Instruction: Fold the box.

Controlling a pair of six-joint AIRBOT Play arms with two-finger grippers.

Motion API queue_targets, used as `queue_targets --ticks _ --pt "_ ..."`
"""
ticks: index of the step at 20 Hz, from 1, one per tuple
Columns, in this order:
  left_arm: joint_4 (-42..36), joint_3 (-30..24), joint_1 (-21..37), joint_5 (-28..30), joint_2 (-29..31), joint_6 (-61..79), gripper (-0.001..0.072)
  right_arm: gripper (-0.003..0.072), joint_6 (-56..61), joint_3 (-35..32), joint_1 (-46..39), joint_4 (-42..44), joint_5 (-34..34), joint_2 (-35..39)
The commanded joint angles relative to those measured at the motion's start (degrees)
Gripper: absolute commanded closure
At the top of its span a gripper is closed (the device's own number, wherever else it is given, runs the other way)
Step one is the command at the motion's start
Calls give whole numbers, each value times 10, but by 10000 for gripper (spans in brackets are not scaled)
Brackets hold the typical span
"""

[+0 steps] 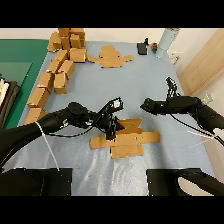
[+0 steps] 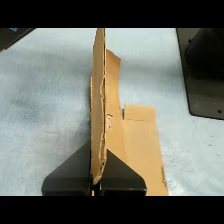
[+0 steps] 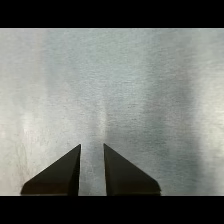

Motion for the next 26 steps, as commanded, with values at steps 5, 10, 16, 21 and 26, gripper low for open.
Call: queue_targets --ticks 5,10,16,21,26 --pt "-7 -23 -11 9 7 19 702 473 0 1 2 -2 7 -1" --pt "-10 -40 -11 2 -5 19 702 472 0 1 6 -3 11 -1" --pt "-10 -47 -11 -5 -8 18 701 474 0 1 12 -4 13 -1" --pt "-10 -47 -10 -5 -8 16 700 683 0 1 11 -23 -11 0" --pt "-10 -46 -10 -5 -8 17 700 684 80 1 22 -142 -144 34"
